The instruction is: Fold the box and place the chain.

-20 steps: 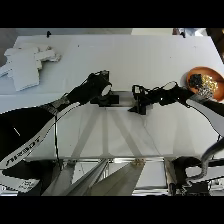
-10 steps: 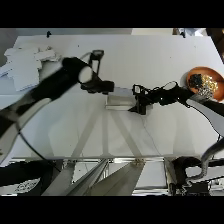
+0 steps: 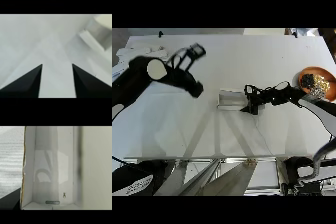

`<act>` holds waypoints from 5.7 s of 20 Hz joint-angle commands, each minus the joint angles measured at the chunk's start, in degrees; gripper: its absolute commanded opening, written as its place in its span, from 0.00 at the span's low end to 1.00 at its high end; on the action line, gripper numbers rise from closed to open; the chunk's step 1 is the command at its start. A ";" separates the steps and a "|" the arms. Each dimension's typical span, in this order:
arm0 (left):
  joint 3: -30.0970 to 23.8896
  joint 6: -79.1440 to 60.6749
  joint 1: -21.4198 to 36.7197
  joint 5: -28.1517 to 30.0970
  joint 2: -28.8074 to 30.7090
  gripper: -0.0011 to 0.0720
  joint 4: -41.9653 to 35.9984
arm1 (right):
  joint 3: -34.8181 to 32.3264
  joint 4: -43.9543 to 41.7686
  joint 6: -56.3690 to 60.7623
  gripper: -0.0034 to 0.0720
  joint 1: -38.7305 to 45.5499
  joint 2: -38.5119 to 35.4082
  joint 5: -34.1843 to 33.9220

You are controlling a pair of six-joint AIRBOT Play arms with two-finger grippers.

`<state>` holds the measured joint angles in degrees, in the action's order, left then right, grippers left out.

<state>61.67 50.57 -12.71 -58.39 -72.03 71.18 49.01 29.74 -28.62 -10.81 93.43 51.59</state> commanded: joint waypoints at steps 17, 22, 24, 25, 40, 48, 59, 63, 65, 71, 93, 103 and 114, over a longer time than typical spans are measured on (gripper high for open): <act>3.61 -76.06 14.67 -16.55 -25.38 0.98 -43.23 | 0.07 0.00 0.02 0.58 -0.02 -0.02 0.02; 6.93 -72.57 9.38 -17.77 -28.85 0.98 -42.45 | 0.07 0.00 0.02 0.58 -0.02 -0.02 0.02; 6.93 -72.13 7.89 -17.33 -29.53 0.98 -39.32 | 0.07 0.00 0.02 0.58 -0.02 -0.02 0.02; 6.93 -71.93 7.58 -17.27 -29.68 0.98 -38.14 | 0.07 0.00 0.02 0.58 -0.02 -0.02 0.02; 6.88 -68.30 9.90 -15.15 -29.24 0.97 -38.88 | 0.07 0.00 0.02 0.58 -0.02 -0.02 0.02; 0.07 -68.83 10.45 -12.96 -28.13 0.97 -44.98 | 0.07 0.00 0.02 0.58 -0.02 -0.02 0.02; -0.48 -70.66 5.16 -6.49 -28.15 0.97 -49.40 | 0.07 0.00 0.02 0.58 -0.02 -0.02 0.04; -0.48 -69.64 4.74 -6.58 -28.15 0.97 -49.96 | 0.07 0.00 0.02 0.58 -0.02 -0.02 0.02; -0.48 -68.78 4.76 -7.02 -28.13 0.97 -49.44 | 0.07 0.00 0.02 0.58 -0.02 -0.02 0.02; -0.87 -62.58 7.82 -7.37 -25.31 0.97 -39.91 | 0.07 0.00 0.02 0.58 -0.02 -0.02 0.04; -3.69 -71.84 4.61 -2.40 -25.81 0.98 -51.45 | 0.07 0.00 0.02 0.58 -0.02 -0.02 0.02; -3.69 -71.97 5.42 -4.63 -24.44 0.97 -45.40 | 0.07 0.00 0.02 0.58 -0.02 -0.02 0.02; -3.69 -75.21 8.37 -1.36 -23.12 0.98 -44.87 | 0.07 0.00 0.02 0.58 -0.02 -0.02 0.02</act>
<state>58.00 -23.55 -4.43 -61.41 -95.02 26.41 49.04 29.78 -28.71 -10.81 93.38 51.57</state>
